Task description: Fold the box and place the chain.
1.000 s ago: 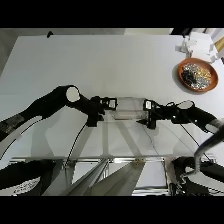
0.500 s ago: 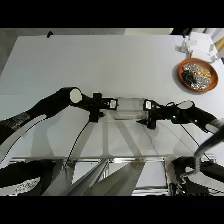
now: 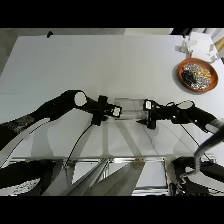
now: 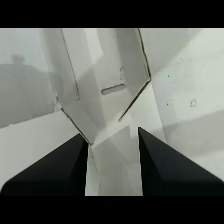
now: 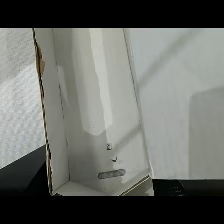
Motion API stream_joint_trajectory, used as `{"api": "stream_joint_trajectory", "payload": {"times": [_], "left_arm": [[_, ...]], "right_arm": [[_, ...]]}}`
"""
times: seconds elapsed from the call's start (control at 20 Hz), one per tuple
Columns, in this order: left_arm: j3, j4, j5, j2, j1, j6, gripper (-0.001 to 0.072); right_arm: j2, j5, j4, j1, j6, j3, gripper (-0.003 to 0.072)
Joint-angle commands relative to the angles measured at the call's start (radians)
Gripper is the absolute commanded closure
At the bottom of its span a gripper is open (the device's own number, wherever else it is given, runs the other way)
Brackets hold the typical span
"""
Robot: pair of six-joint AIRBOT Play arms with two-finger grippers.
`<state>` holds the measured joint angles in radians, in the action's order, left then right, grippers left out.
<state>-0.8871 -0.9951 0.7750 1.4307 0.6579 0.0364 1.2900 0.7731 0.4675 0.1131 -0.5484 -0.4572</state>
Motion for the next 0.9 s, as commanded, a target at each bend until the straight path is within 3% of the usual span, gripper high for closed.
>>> {"api": "stream_joint_trajectory", "payload": {"times": [0.0, 0.05, 0.5, 0.55, 0.6, 0.65, 0.85], "left_arm": [[0.000, 0.039, 0.000, 0.001, 0.017, 0.008, 0.0408], [0.000, 0.050, 0.000, 0.001, 0.022, 0.008, 0.0454], [0.000, 0.106, -0.076, 0.002, 0.036, -0.022, 0.0465], [0.000, 0.106, -0.090, 0.003, 0.036, -0.022, 0.0480], [0.000, 0.106, -0.098, 0.003, 0.036, -0.022, 0.0557], [0.000, 0.106, -0.098, 0.004, 0.036, -0.022, 0.0580], [0.000, 0.106, -0.095, 0.021, 0.043, -0.022, 0.0580]], "right_arm": [[0.000, 0.000, 0.000, 0.001, 0.000, 0.000, 0.0273], [0.000, 0.000, 0.000, 0.001, 0.000, 0.000, 0.0273], [0.000, 0.000, 0.000, 0.001, 0.000, 0.000, 0.0273], [0.000, 0.000, 0.000, 0.001, 0.000, 0.000, 0.0273], [0.000, 0.000, 0.000, 0.001, 0.000, 0.000, 0.0273], [0.000, 0.000, 0.000, 0.001, 0.000, 0.000, 0.0273], [0.000, 0.000, 0.000, 0.001, 0.000, 0.000, 0.0273]]}}
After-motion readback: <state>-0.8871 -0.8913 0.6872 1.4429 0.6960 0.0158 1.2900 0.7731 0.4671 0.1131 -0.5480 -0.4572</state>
